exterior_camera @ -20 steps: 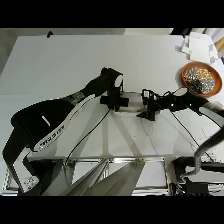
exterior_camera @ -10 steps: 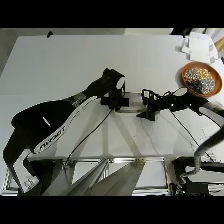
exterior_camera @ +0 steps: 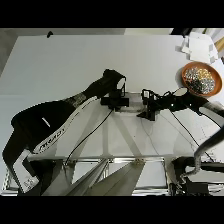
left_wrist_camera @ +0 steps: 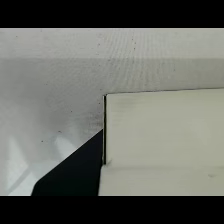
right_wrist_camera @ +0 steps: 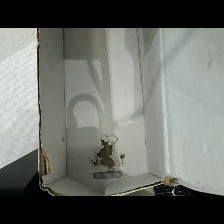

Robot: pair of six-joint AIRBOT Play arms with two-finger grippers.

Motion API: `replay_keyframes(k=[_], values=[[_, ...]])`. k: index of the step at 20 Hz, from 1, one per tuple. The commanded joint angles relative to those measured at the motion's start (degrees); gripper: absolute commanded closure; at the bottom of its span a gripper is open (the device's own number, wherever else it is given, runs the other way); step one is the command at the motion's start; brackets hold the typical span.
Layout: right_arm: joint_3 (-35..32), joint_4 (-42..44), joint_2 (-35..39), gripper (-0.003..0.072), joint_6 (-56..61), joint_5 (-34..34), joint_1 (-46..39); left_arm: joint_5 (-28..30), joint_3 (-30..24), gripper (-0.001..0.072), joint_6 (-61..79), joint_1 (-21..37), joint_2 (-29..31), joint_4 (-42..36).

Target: Fold the box and place the chain.

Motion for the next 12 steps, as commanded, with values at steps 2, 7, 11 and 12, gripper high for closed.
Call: replay_keyframes(k=[2, 7, 11, 12], values=[[0.0, 0.0, 0.0, 0.0127, 0.0, 0.0, 0.0, -0.1, 0.1, 0.0678, -0.2, 0.0, 0.2, -0.2], [0.0, 0.0, 0.0, 0.0127, 0.0, 0.0, 0.0, -0.2, 0.1, 0.0696, -0.1, 0.0, 0.2, -0.2], [0.0, 0.0, 0.0, 0.0127, 0.0, 0.0, 0.0, -2.9, 0.1, 0.0261, 1.2, 0.5, 0.8, -0.9], [0.0, 0.0, 0.0, 0.0127, 0.0, 0.0, 0.0, -3.1, 0.1, 0.0187, 3.1, 0.7, 1.4, -0.9]])
